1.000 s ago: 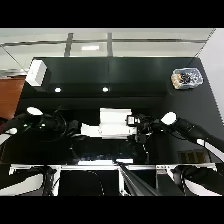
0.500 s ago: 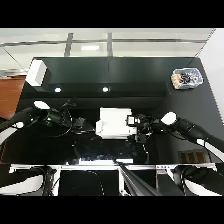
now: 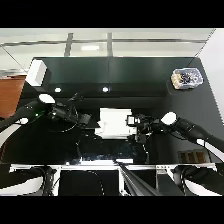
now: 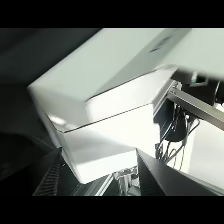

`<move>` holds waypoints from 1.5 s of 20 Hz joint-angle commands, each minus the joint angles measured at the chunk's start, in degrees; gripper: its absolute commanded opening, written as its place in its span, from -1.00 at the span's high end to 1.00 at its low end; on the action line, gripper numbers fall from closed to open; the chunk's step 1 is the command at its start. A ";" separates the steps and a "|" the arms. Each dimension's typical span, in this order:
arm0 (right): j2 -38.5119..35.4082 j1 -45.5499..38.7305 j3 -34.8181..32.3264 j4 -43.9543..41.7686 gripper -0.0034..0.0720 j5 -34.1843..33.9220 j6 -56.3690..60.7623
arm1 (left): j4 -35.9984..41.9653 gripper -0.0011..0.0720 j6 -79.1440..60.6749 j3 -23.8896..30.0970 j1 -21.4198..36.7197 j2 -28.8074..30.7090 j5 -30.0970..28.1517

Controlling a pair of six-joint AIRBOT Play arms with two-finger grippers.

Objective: Fold the box and place the chain.

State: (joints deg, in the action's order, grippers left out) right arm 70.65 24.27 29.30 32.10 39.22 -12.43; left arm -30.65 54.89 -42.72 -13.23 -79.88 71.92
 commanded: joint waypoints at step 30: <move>0.04 0.07 0.04 0.00 -0.51 -0.02 0.02 | -53.02 -0.35 71.67 -15.63 -32.11 -1.60 -11.45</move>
State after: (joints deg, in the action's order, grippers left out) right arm 70.65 24.27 29.30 32.10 39.18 -12.40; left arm -79.31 120.27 -56.42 -43.24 -80.51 59.20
